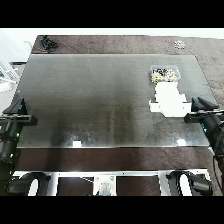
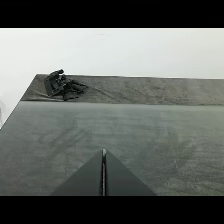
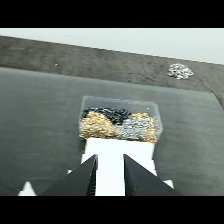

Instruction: Fold the box and place the chain.

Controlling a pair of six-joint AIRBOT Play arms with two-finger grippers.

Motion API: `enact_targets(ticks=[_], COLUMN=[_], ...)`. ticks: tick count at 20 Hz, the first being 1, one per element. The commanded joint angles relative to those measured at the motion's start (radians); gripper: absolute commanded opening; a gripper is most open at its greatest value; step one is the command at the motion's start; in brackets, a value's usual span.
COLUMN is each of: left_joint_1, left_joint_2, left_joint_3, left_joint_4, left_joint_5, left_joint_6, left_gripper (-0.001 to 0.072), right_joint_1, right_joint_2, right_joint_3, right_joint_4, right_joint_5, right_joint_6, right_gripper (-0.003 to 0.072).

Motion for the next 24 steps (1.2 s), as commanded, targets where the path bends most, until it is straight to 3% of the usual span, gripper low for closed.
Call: enact_targets(ticks=[1,4,6,7,9,10,11,12,13,15,19,21,24], left_joint_1=[0.001,0.001,0.001,0.001,0.001,0.001,0.001,0.001,0.001,0.001,0.001,0.001,0.001], left_joint_2=[0.0,0.0,0.0,0.0,0.0,0.0,0.0,0.0,0.0,0.0,0.0,0.0,0.0], left_joint_3=[-0.001,-0.001,-0.001,-0.001,-0.001,-0.001,-0.001,-0.001,-0.001,-0.001,-0.001,-0.001,-0.001], left_joint_4=[0.0,0.0,0.0,0.0,0.0,0.0,0.0,0.0,0.0,0.0,0.0,0.0,0.0], left_joint_5=[0.0,0.0,0.0,0.0,0.003,0.0,-0.001,0.002,0.001,-0.001,0.001,0.0,0.0], left_joint_6=[0.0,0.0,0.0,0.0,0.0,0.0,0.0,0.0,0.0,0.0,0.0,0.0,0.0], left_gripper=[0.0018,0.0018,0.0019,0.0019,0.0018,0.0019,0.0018,0.0018,0.0019,0.0018,0.0019,0.0018,0.0019], right_joint_1=[-0.089,-0.264,-0.376,-0.43,-0.521,-0.557,-0.576,-0.584,-0.592,-0.61,-0.592,-0.573,-0.547], right_joint_2=[-0.142,-0.384,-0.548,-0.629,-0.723,-0.734,-0.735,-0.752,-0.794,-0.966,-1.37,-1.51,-1.629], right_joint_3=[0.115,0.315,0.466,0.541,0.641,0.659,0.664,0.682,0.722,0.855,1.204,1.36,1.532], right_joint_4=[-0.067,-0.183,-0.265,-0.292,-0.269,-0.24,-0.225,-0.25,-0.303,-0.37,-0.377,-0.423,-0.455], right_joint_5=[0.046,0.277,0.412,0.445,0.454,0.454,0.434,0.44,0.489,0.696,1.157,1.246,1.27], right_joint_6=[0.021,0.061,0.192,0.258,0.266,0.294,0.253,0.215,0.229,0.261,0.279,0.319,0.327], right_gripper=[0.023,0.0241,0.0241,0.0279,0.0462,0.0461,0.0405,0.0348,0.0349,0.0377,0.0364,0.0365,0.0385])
